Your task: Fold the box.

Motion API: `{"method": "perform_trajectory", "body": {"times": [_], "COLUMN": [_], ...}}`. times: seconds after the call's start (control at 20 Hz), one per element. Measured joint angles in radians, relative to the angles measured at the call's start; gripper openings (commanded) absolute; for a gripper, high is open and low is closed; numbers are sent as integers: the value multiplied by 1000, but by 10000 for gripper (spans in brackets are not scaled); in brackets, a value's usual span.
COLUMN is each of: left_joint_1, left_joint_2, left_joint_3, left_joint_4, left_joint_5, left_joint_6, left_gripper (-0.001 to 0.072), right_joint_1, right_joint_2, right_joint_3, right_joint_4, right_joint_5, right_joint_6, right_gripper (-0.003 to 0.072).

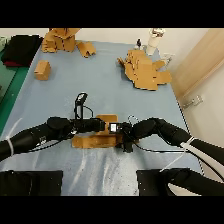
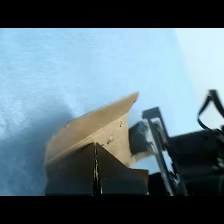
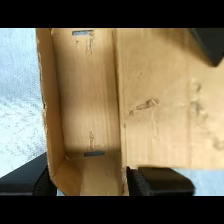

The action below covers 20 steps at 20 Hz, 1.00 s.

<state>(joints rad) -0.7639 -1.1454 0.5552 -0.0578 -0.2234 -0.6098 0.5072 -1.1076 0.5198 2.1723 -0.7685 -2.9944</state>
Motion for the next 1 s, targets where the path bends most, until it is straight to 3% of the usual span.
{"method": "perform_trajectory", "body": {"times": [0.45,1.0], "left_joint_1": [-1,40], "left_joint_2": [-87,-95], "left_joint_3": [28,64], "left_joint_4": [64,466], "left_joint_5": [-6,-154], "left_joint_6": [-21,-401], "left_gripper": [9,9], "right_joint_1": [0,0], "right_joint_2": [0,0], "right_joint_3": [0,0], "right_joint_4": [0,0], "right_joint_5": [0,0], "right_joint_6": [0,-1], "right_gripper": [491,490]}}
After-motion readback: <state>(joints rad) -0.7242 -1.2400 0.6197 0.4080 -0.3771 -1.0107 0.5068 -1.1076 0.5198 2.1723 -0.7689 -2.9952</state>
